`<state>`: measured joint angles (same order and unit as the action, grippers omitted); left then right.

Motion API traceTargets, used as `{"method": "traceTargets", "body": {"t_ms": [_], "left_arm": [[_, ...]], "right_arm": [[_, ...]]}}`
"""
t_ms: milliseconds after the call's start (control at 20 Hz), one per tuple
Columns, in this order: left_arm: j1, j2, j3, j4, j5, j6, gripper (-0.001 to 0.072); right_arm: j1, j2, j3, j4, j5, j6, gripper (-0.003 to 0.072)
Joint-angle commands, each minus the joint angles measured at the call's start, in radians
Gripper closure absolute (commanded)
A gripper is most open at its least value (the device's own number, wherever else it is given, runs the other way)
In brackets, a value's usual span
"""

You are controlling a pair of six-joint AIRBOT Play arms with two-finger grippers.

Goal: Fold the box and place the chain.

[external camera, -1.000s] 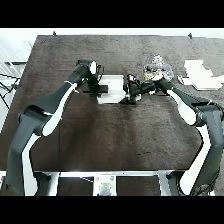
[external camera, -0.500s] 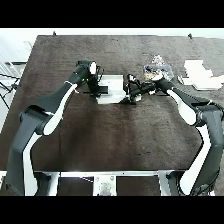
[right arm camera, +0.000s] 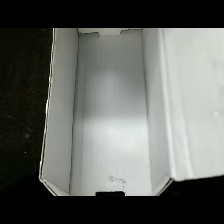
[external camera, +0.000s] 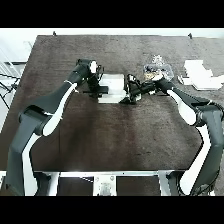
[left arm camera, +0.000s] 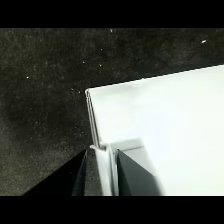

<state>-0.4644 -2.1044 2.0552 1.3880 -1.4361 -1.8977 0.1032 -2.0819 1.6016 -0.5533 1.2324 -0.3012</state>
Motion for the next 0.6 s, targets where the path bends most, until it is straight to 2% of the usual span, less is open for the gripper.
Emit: {"method": "traceTargets", "body": {"t_ms": [0,50,100,150,300,500,550], "left_arm": [[0.001,0.005,0.003,-0.009,0.004,0.003,0.0466],[0.001,0.005,0.003,-0.013,0.003,0.004,0.0464],[0.001,0.005,0.003,-0.013,0.003,0.004,0.04],[0.001,0.005,0.003,-0.015,0.001,0.003,0.0386],[0.001,0.015,0.003,-0.024,-0.004,0.006,0.0386],[0.001,0.085,0.002,0.005,-0.002,0.015,0.0386],[0.001,0.104,0.003,0.021,-0.008,0.018,0.0328]], "right_arm": [[0.001,0.0,0.0,0.003,0.007,0.001,0.0104],[0.001,0.0,0.0,0.003,0.007,0.001,0.0104],[0.001,0.0,0.0,0.003,0.007,0.001,0.0104],[0.001,0.0,0.0,0.003,0.007,0.001,0.0104],[0.001,0.0,0.0,0.003,0.007,0.002,0.0104],[0.001,0.0,0.0,0.003,0.007,0.001,0.0104],[0.001,0.0,0.0,0.003,0.007,0.001,0.0104]]}}
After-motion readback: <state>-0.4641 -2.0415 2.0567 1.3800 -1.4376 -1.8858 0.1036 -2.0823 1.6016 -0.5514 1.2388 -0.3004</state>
